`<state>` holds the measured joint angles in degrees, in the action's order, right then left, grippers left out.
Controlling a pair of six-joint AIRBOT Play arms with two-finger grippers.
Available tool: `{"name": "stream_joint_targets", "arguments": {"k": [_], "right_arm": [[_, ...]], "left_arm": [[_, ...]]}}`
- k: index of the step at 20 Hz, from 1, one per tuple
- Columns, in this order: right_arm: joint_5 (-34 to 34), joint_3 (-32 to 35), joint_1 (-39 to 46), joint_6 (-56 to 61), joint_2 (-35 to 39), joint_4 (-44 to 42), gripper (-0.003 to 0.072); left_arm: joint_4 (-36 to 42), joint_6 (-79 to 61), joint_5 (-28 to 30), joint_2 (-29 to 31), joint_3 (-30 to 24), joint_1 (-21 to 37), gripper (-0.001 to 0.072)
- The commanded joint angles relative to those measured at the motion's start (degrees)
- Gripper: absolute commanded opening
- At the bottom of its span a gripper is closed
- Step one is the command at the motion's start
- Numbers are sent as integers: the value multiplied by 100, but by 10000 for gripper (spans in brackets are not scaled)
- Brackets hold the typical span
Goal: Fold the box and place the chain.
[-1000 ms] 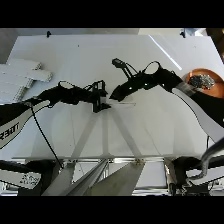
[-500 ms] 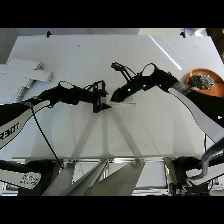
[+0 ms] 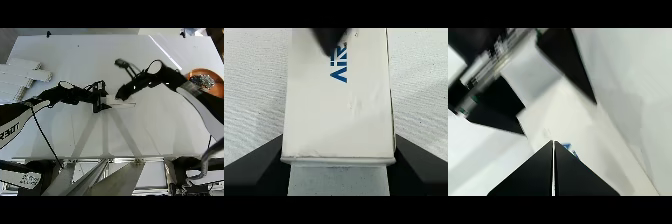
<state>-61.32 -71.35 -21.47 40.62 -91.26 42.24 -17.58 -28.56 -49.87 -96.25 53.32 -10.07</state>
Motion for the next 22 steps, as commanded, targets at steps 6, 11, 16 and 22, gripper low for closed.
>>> {"name": "stream_joint_targets", "arguments": {"k": [6, 11, 16, 22], "right_arm": [[-986, 417, 1185, -337, 411, -417, 9], [-732, 1357, 1434, -632, 409, -498, 8], [-345, 1729, 1416, -638, 262, -380, 8], [-358, 1727, 1370, -621, 389, -457, 9]], "left_arm": [[2, -7, 15, 4, 2, 0, 394], [0, -7, 15, 4, 2, 2, 394], [0, -7, 13, 4, 2, 2, 394], [0, -7, 13, 4, 2, 2, 394]]}}
